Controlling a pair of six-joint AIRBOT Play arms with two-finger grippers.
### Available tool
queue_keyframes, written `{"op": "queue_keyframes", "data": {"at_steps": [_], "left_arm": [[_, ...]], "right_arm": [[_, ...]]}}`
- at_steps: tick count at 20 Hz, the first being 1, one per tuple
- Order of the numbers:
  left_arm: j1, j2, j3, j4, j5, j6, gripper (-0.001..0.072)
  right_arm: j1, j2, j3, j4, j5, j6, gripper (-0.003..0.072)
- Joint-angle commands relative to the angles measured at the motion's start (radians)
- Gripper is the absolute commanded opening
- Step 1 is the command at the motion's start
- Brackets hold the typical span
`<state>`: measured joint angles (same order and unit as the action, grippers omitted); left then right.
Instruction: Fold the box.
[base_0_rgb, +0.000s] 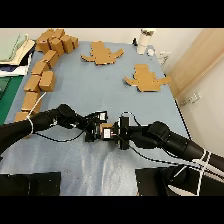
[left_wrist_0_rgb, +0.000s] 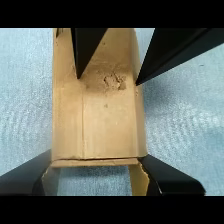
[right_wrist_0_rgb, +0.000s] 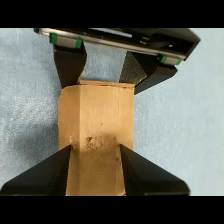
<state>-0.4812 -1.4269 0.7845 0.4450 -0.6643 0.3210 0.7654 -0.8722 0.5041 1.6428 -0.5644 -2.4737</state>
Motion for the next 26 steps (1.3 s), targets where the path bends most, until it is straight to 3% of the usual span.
{"op": "queue_keyframes", "data": {"at_steps": [1, 4, 8, 10, 14, 16, 26], "left_arm": [[0.001, 0.000, 0.000, 0.000, 0.000, 0.000, 0.0421], [0.001, 0.000, 0.000, 0.000, 0.000, 0.000, 0.0421], [0.001, 0.000, 0.000, 0.000, 0.000, 0.000, 0.0422], [0.001, 0.000, 0.000, 0.000, 0.000, 0.000, 0.0422], [0.001, 0.000, 0.000, 0.000, 0.000, 0.000, 0.0422], [0.001, 0.000, 0.000, 0.000, 0.000, 0.000, 0.0422], [0.001, 0.000, 0.000, 0.000, 0.000, 0.000, 0.0422]], "right_arm": [[0.021, -0.010, -0.001, -0.032, 0.006, 0.000, 0.0505], [0.081, -0.012, -0.001, -0.126, 0.007, 0.072, 0.0511], [0.151, -0.012, -0.001, -0.402, 0.006, 0.322, 0.0510], [0.173, -0.012, -0.001, -0.462, 0.004, 0.376, 0.0460], [0.191, -0.011, -0.001, -0.468, -0.013, 0.383, 0.0410], [0.191, -0.009, 0.000, -0.468, -0.020, 0.383, 0.0296], [0.191, 0.083, 0.000, -0.467, -0.049, 0.383, 0.0290]]}}
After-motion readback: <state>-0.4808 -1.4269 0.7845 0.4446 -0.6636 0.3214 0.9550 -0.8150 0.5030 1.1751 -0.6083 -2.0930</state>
